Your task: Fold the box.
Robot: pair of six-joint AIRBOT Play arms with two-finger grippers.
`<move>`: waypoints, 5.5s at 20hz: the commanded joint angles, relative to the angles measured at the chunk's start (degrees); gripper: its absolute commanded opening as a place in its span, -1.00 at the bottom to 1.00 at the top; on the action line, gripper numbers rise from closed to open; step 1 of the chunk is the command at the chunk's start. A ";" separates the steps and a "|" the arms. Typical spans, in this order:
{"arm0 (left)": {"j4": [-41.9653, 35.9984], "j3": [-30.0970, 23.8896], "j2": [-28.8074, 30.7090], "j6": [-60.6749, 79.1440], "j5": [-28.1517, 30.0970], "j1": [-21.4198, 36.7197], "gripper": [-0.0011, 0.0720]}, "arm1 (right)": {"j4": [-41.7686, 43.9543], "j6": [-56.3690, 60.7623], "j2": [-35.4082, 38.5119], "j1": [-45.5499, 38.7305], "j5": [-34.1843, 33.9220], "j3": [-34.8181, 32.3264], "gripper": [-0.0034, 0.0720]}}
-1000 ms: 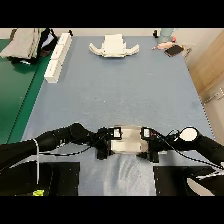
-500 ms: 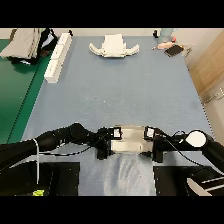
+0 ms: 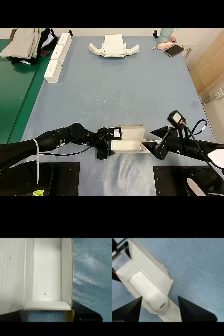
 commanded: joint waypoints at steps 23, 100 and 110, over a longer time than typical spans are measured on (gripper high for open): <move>-0.07 -0.04 0.00 -0.09 0.02 -0.02 0.46 | 32.98 1.88 -44.19 0.20 -4.76 15.13 -0.22; -0.04 -0.04 0.00 -0.09 0.02 -0.02 0.46 | -13.79 -27.50 -27.58 18.12 -6.62 6.95 0.83; -0.07 -0.04 0.00 -0.09 0.02 -0.02 0.46 | -20.70 -18.51 -27.45 18.10 -0.66 7.67 -0.84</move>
